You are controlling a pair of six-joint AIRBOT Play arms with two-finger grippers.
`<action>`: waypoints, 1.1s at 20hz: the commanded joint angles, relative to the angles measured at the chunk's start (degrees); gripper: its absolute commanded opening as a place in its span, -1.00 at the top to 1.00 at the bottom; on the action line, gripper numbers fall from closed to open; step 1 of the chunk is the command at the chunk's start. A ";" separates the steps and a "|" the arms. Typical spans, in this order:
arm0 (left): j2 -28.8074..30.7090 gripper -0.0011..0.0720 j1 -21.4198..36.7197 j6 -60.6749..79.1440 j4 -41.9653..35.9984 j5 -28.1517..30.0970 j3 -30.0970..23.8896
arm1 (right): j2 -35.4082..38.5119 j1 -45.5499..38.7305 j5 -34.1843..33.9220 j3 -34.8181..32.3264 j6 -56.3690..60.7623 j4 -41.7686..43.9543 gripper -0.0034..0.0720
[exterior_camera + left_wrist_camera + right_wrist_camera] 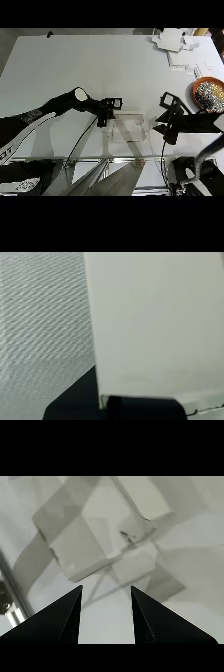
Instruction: Fold the box and place the chain.
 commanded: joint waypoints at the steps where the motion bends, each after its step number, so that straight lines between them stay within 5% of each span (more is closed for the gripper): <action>1: -0.02 0.94 -0.02 0.02 0.00 -0.13 0.07 | -1.22 5.18 0.42 -1.03 -4.70 -1.46 0.02; 5: -0.02 0.94 0.00 0.02 0.00 -0.13 0.07 | -0.46 7.78 -5.51 -4.26 -4.87 -6.01 0.01; 7: -0.02 0.94 -0.02 0.02 0.00 -0.13 0.07 | 0.48 11.06 -8.52 -7.54 -5.09 -10.32 -0.57; 8: -0.02 0.94 0.00 0.02 0.00 -0.13 0.07 | 1.18 13.05 -10.49 -9.38 -5.05 -11.82 -0.65; 15: -0.02 0.94 0.00 0.02 0.02 -0.13 0.07 | 9.75 28.06 -27.23 -20.63 -5.09 -12.94 -0.90; 22: -0.02 0.94 0.00 0.02 0.00 -0.15 0.07 | 2.67 28.92 -38.80 -24.52 -5.03 -15.23 -0.89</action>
